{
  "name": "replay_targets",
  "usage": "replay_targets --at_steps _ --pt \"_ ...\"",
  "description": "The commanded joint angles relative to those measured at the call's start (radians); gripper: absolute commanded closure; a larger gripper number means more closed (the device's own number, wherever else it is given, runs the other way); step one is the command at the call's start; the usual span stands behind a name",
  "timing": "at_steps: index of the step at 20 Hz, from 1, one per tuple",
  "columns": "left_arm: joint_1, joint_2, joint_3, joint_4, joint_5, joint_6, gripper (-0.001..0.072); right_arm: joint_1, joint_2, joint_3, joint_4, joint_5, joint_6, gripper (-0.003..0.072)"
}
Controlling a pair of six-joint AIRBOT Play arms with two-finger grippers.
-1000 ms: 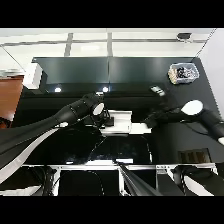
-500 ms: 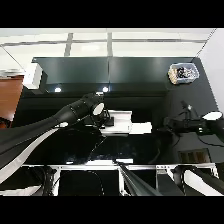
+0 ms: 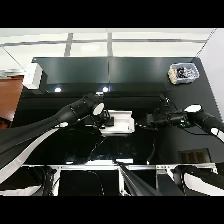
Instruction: Fold the box and place the chain.
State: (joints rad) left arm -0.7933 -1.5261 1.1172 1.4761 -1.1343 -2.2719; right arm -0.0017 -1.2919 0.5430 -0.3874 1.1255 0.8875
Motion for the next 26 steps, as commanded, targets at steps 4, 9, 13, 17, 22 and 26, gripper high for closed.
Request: replay_targets --at_steps 4,9,13,17,22,26 --pt "0.0 0.001 0.001 0.0 0.001 0.002 0.0681 0.113 -0.005 0.051 0.037 0.008 0.023 0.0122" --pt "0.0 0.001 0.001 0.0 0.001 0.002 0.0681 0.243 -0.005 0.159 -0.113 -0.066 0.238 0.0323" --pt "0.0 0.001 0.001 0.0 0.001 0.002 0.0681 0.369 -0.005 0.253 -0.374 -0.128 0.525 0.0323" --pt "0.0 0.001 0.001 0.0 0.001 0.002 0.0681 0.494 -0.005 0.324 -0.67 -0.168 0.812 0.0333" --pt "0.0 0.001 0.001 0.0 0.005 0.002 0.0681 0.621 -0.043 0.41 -0.928 -0.135 1.129 0.0356" --pt "0.0 0.001 0.001 0.0 0.005 0.002 0.0681 0.708 -0.106 0.481 -1.078 -0.06 1.31 0.0361"
